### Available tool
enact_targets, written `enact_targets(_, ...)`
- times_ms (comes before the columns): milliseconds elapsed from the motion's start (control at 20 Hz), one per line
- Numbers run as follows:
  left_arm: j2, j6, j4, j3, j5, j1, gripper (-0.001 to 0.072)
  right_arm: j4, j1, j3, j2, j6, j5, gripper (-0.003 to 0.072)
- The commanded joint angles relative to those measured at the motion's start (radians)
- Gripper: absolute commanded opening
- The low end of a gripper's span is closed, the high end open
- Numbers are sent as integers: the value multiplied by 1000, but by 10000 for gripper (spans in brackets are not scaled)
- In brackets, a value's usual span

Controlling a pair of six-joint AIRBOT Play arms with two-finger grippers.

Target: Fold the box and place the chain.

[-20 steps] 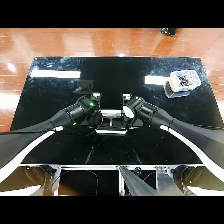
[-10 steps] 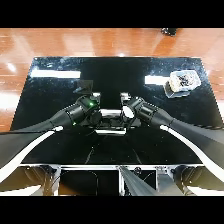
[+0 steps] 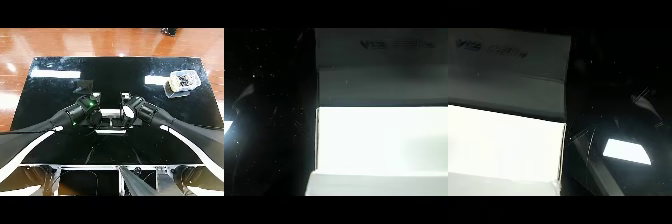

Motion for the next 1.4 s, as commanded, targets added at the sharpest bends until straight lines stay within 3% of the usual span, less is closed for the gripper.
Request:
enact_targets(0,-1,2,-1,0,-2,-1,22,6,1,1,2,-6,4,34)
enact_targets(150,-1,2,-1,0,-1,-1,23,6,1,1,2,-6,5,39)
enact_targets(200,-1,2,-1,0,0,-1,23,6,1,1,2,-5,8,253)
enact_targets(250,-1,2,-1,0,0,-1,22,7,1,1,2,-2,10,279)
enact_targets(900,-1,2,-1,0,-2,-1,22,6,1,1,4,-3,12,278)
enact_targets(1350,-1,2,-1,0,-1,-1,22,-58,2,1,122,-8,56,281)
